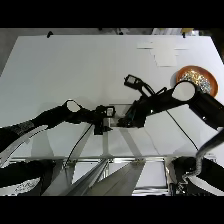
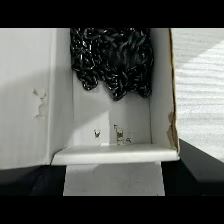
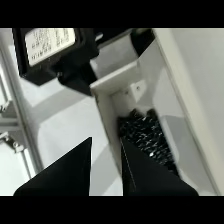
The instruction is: Fold the box and place the chain.
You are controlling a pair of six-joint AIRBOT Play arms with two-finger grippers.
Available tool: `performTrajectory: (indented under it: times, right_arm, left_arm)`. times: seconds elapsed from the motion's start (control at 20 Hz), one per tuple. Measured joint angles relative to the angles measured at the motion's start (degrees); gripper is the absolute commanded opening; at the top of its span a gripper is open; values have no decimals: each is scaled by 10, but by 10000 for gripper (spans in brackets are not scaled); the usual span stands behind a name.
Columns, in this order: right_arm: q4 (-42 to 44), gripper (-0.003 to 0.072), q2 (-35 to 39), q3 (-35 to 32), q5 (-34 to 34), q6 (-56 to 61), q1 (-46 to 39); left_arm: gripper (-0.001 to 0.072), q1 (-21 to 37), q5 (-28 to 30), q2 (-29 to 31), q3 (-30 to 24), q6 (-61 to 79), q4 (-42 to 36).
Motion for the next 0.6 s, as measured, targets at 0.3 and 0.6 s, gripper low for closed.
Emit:
performTrajectory:
  times: [0.3,0.6]
  right_arm:
    - [-26,17,-17,91,-36,-12,-51]
    - [-43,46,-116,107,-20,-27,-38]
  left_arm:
    - [211,0,0,0,0,0,0]
    - [211,0,0,0,0,0,0]
